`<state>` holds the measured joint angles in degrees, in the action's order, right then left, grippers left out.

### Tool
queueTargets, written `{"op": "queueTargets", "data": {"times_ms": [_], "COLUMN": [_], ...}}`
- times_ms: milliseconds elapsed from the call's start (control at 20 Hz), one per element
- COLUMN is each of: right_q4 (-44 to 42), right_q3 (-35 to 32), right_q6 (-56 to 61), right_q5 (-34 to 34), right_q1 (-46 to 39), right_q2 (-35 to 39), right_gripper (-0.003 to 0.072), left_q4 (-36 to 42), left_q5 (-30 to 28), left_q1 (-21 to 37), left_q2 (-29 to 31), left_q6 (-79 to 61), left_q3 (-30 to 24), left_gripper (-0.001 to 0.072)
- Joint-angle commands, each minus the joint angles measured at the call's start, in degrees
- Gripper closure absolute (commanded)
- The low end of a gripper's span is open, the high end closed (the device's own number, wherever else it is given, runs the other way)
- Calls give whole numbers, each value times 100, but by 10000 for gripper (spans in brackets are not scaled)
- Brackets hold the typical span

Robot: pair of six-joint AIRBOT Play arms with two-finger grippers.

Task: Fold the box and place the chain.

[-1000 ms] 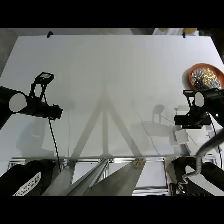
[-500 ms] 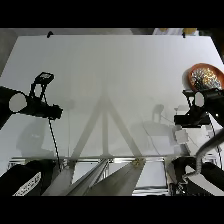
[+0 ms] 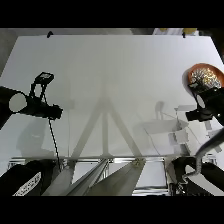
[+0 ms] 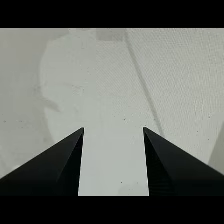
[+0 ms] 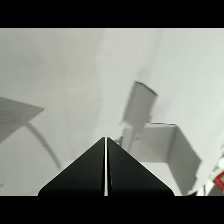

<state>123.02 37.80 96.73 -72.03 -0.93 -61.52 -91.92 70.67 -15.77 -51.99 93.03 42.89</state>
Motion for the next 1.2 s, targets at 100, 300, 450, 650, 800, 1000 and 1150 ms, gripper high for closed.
{"op": "queueTargets", "data": {"times_ms": [100,300,450,650,800,1000,1150], "right_q4": [852,592,378,-328,-319,-616,-1071], "right_q3": [4,4,4,2,0,-2,-2], "right_q6": [-741,-1023,-1115,-1497,-1443,-1440,-1631], "right_q5": [109,293,498,546,535,264,155], "right_q1": [-1228,-2389,-2896,-3189,-3215,-3121,-2352], "right_q2": [57,55,13,-188,-273,-199,374], "right_gripper": [584,168,169,309,396,668,669], "left_q4": [-4,-2,0,0,-2,-2,-2], "left_q5": [2,4,4,4,2,2,4], "left_q1": [-2,-2,-2,-2,-2,-2,-2], "left_q2": [4,4,2,2,4,2,2], "left_q6": [-2,-2,-2,-2,-2,-2,-2], "left_q3": [-2,-2,-2,-2,-2,-2,-2], "left_gripper": [297,297,297,297,297,297,297]}}
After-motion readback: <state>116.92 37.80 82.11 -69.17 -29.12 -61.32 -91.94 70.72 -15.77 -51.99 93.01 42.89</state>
